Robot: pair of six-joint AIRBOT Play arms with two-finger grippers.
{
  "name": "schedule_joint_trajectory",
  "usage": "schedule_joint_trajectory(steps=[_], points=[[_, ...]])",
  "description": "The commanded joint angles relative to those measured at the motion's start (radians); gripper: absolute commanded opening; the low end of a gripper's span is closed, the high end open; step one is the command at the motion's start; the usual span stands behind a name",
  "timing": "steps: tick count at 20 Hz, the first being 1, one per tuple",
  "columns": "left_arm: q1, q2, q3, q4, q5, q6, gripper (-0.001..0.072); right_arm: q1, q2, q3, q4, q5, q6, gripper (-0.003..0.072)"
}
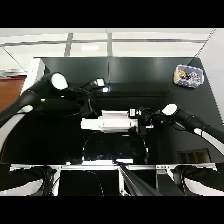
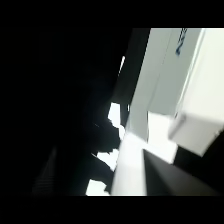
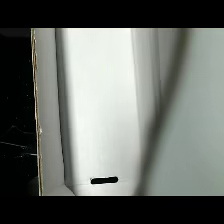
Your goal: Fold the box and place the chain.
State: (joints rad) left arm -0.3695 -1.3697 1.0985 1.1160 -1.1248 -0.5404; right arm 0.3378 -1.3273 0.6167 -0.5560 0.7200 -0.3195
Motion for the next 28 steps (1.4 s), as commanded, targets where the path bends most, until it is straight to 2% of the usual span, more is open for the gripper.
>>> schedule_joint_trajectory(steps=[1,2,3,4,6,9,11,12,15,16,17,19,21,26,28], points=[[0.06,0.071,0.005,0.031,-0.278,-0.304,0.002,0.001,-0.001,0.0,0.001,0.001,0.0,0.043],[0.059,0.075,-0.001,0.002,-0.36,-0.304,0.0026,0.001,-0.001,0.0,0.001,0.001,0.0,0.0348],[0.055,0.08,-0.015,-0.047,-0.387,-0.305,0.0025,0.001,-0.001,0.0,0.001,0.002,0.0,0.02],[0.05,0.088,-0.043,-0.127,-0.359,-0.306,0.0024,0.001,-0.001,0.0,0.0,0.002,0.0,0.0121],[0.028,0.111,-0.127,-0.333,-0.209,-0.285,0.0024,0.001,-0.001,0.0,0.001,0.001,0.0,0.013],[0.013,0.125,-0.241,-0.672,0.008,-0.125,0.0024,0.001,-0.001,0.0,0.001,0.001,0.0,0.013],[0.011,0.123,-0.29,-0.821,0.122,0.003,0.0025,0.001,-0.001,0.0,0.001,0.001,0.0,0.0129],[0.003,0.12,-0.304,-0.851,0.182,0.045,0.0025,0.001,-0.001,0.0,0.001,0.001,0.0,0.0129],[-0.056,0.114,-0.307,-0.774,0.465,0.108,0.0025,0.001,-0.001,0.0,0.001,0.001,0.0,0.0129],[-0.076,0.108,-0.306,-0.706,0.54,0.107,0.0025,0.001,-0.001,0.0,0.001,0.001,0.0,0.0129],[-0.087,0.09,-0.299,-0.616,0.562,0.095,0.0025,0.001,-0.001,0.0,0.001,0.001,0.0,0.0129],[-0.089,0.027,-0.273,-0.467,0.493,-0.025,0.0025,0.001,-0.001,0.0,0.001,0.001,0.0,0.0129],[-0.088,-0.039,-0.246,-0.379,0.404,-0.073,0.0025,0.001,-0.001,0.0,0.001,0.001,0.0,0.0129],[-0.085,-0.074,-0.238,-0.372,0.406,-0.074,0.0025,0.001,-0.001,0.0,0.001,0.001,0.0,0.0129],[-0.074,-0.072,-0.214,-0.37,0.347,-0.074,0.0025,0.001,-0.001,0.0,0.001,0.001,0.0,0.0129]])
